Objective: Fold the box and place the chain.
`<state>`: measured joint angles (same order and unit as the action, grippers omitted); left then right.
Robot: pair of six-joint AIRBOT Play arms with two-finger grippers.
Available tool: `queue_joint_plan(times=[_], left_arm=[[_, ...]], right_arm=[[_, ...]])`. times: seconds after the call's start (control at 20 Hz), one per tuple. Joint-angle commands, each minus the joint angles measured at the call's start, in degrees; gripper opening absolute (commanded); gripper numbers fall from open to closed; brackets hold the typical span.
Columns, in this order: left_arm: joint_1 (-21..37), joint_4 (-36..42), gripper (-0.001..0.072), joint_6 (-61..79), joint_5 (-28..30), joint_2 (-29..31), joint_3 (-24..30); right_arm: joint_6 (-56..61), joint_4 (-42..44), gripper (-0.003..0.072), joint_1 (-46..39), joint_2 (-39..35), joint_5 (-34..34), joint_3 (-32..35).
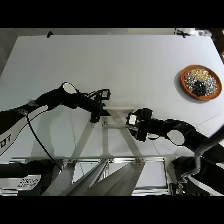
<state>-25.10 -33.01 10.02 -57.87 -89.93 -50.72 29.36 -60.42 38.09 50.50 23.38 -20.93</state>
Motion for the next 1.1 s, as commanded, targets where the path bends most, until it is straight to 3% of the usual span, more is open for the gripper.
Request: queue_joint_plan(times=[0.0,0.15,0.35,0.7,1.05], left_arm=[[0.0,0.0,0.0012,0.0,0.0,0.0,0.0],[0.0,0.0,0.0012,0.0,0.0,0.0,0.0],[0.0,0.0,0.0012,0.0,0.0,0.0,0.0],[0.0,0.0,0.0012,0.0,0.0,0.0,0.0],[0.0,0.0,0.0012,0.0,0.0,0.0,0.0]], right_arm=[[-4.6,5.1,0.0664,-3.0,-0.1,2.3,0.0],[-5.7,6.4,0.0665,-5.4,-0.1,3.7,0.0],[-18.1,13.3,0.0686,-8.3,0.0,6.5,0.0],[-20.5,16.3,0.0688,-11.6,2.6,10.8,-1.9],[-24.3,18.9,0.0688,-13.2,4.8,10.5,-2.4]])
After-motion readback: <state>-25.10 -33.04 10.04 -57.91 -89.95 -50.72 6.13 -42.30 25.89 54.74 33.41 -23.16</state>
